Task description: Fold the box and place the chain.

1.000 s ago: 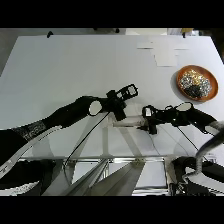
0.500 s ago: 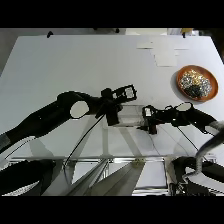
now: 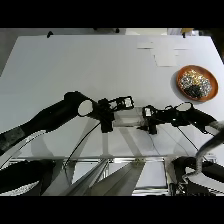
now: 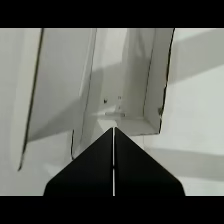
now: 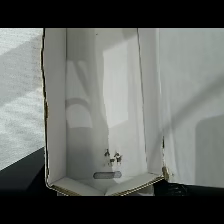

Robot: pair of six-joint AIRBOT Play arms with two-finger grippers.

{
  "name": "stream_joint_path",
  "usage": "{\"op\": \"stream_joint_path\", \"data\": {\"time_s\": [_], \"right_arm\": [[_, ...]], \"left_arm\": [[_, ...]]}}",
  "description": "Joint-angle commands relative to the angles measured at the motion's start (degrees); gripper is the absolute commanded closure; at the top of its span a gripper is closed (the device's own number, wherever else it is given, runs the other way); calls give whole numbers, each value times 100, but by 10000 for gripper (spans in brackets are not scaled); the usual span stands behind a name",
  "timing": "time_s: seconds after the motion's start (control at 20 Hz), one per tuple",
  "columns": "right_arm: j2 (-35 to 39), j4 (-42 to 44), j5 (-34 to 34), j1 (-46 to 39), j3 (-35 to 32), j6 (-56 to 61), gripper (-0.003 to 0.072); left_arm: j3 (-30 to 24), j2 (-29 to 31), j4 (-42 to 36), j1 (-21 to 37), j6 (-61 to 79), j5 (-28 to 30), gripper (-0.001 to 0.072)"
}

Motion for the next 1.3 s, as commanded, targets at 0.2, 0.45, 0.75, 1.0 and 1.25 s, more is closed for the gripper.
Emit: {"op": "stream_joint_path", "data": {"time_s": [0.2,0.45,0.75,1.0,1.25], "right_arm": [[0,2,4,0,2,2,227],[0,2,4,2,2,2,227],[0,2,7,0,2,0,227],[0,2,7,0,2,0,227],[0,2,4,2,2,0,227]], "left_arm": [[-149,-155,59,793,1137,-726,706],[-367,-164,-227,940,2780,-643,680],[-422,-186,-415,927,3123,105,310],[-422,-439,-544,804,3121,319,310],[-422,-533,-883,660,3121,363,321]]}}
